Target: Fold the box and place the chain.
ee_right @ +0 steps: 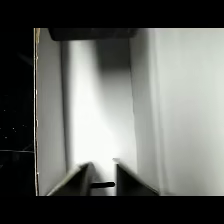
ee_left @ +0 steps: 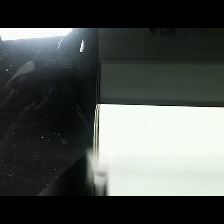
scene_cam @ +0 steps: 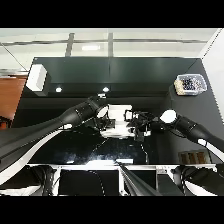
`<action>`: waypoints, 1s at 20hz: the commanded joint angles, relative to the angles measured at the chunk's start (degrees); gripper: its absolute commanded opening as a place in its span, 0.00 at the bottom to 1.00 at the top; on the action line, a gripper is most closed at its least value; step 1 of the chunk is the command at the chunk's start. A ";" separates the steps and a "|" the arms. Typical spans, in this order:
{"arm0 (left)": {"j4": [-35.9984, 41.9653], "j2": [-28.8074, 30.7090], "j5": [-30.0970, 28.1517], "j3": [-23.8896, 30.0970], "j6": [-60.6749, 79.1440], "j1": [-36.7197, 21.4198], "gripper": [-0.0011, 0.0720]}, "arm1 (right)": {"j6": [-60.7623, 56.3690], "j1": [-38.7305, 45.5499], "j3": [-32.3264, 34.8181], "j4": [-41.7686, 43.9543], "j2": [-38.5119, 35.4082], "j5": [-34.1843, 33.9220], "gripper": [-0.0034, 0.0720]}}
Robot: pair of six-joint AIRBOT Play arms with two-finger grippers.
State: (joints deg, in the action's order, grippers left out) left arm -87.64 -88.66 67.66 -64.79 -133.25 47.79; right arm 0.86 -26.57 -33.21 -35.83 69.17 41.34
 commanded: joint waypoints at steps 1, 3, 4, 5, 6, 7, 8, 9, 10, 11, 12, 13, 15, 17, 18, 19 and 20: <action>0.00 -0.04 -0.09 0.02 -0.04 -0.04 0.05 | -4.81 -0.04 0.02 -1.51 -0.22 -0.24 0.07; 0.02 -0.04 -0.09 0.02 -0.04 -0.04 0.05 | -21.03 1.27 -0.52 -5.86 -2.36 0.81 0.07; 0.02 -0.04 -0.09 0.02 -0.04 -0.04 0.05 | -31.10 2.67 -1.38 -11.13 -4.50 3.56 0.07; 0.02 -0.04 -0.09 0.02 -0.04 -0.04 0.05 | -40.98 4.68 -2.23 -15.80 -6.97 6.38 0.07; 0.02 -0.04 -0.09 0.02 -0.04 -0.04 0.05 | -50.14 7.65 -2.54 -19.21 -9.66 7.74 0.07; 0.02 -0.04 -0.11 0.02 -0.04 -0.04 0.05 | -58.36 12.13 -2.03 -21.55 -12.11 7.93 0.07; 0.04 -0.04 -0.11 0.02 -0.04 -0.04 0.05 | -63.54 17.55 -0.96 -21.42 -13.66 7.65 0.07; 0.04 -0.04 -0.11 0.02 -0.04 -0.04 0.05 | -67.58 22.56 0.22 -20.37 -14.08 7.45 0.07; 0.04 -0.04 -0.11 0.02 -0.04 -0.04 0.05 | -73.18 27.45 1.75 -18.69 -14.01 7.19 0.07; 0.04 -0.04 -0.11 0.02 -0.04 -0.04 0.05 | -78.60 30.99 3.41 -17.09 -14.01 7.17 0.07; 0.04 -0.04 -0.09 0.02 -0.04 -0.04 0.05 | -82.20 33.68 5.11 -15.74 -13.99 7.67 0.07; 0.04 -0.04 -0.09 0.02 -0.04 -0.04 0.05 | -82.90 34.82 6.62 -14.56 -13.99 8.41 0.07; 0.04 -0.04 -0.11 0.02 -0.04 -0.04 0.05 | -82.88 34.47 9.01 -13.38 -13.64 9.49 0.07; 0.04 -0.04 -0.09 0.02 -0.04 -0.04 0.05 | -82.77 32.26 10.32 -11.93 -12.59 9.51 0.07; 0.04 -0.04 -0.09 0.02 -0.04 -0.04 0.05 | -81.40 30.71 10.32 -10.14 -11.23 10.84 0.07; 0.04 -0.04 -0.09 0.02 -0.04 -0.04 0.05 | -78.99 29.33 10.32 -7.54 -9.57 12.17 0.07; 0.04 -0.04 -0.09 0.02 -0.04 -0.04 0.05 | -75.52 28.09 10.32 -4.17 -7.41 13.55 0.07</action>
State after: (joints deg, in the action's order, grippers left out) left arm -87.59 -88.66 67.57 -64.79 -133.32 47.79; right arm -78.08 3.66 -23.86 -46.48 58.43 51.66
